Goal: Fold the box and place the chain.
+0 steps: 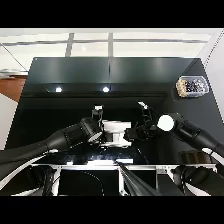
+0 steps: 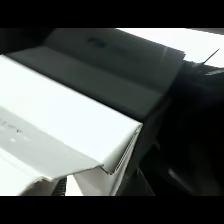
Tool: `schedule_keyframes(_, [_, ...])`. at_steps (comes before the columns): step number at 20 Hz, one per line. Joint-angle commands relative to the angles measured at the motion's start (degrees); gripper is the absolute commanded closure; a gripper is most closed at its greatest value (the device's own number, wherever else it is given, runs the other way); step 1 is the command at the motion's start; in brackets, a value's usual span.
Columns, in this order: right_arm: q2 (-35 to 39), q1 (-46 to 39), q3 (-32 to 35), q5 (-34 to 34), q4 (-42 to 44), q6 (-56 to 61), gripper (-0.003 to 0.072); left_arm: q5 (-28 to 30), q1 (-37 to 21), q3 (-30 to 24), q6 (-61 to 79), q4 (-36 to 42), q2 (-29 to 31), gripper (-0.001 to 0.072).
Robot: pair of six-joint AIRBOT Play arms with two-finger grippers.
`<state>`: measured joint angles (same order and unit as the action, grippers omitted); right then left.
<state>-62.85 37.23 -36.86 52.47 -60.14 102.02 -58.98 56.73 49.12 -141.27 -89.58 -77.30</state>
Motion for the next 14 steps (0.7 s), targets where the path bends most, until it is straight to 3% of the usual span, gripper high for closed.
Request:
schedule_keyframes(1, [-0.09,5.03,-2.36,0.11,-10.67,14.23,0.0223,0.26,0.0,-0.02,0.02,-0.42,0.04,0.0679])
schedule_keyframes(3, [-0.13,6.93,-3.02,0.26,-13.29,17.35,0.0342,0.42,0.0,-0.02,0.02,-0.44,0.04,0.0679])
schedule_keyframes(10, [-6.23,10.84,-8.11,6.73,-19.61,25.07,0.0352,0.42,0.0,-0.02,0.02,-0.39,0.04,0.0679])
schedule_keyframes(14, [-8.52,12.87,-9.31,7.13,-21.99,29.88,0.0426,0.28,0.0,-0.02,0.02,-0.35,0.04,0.0678])
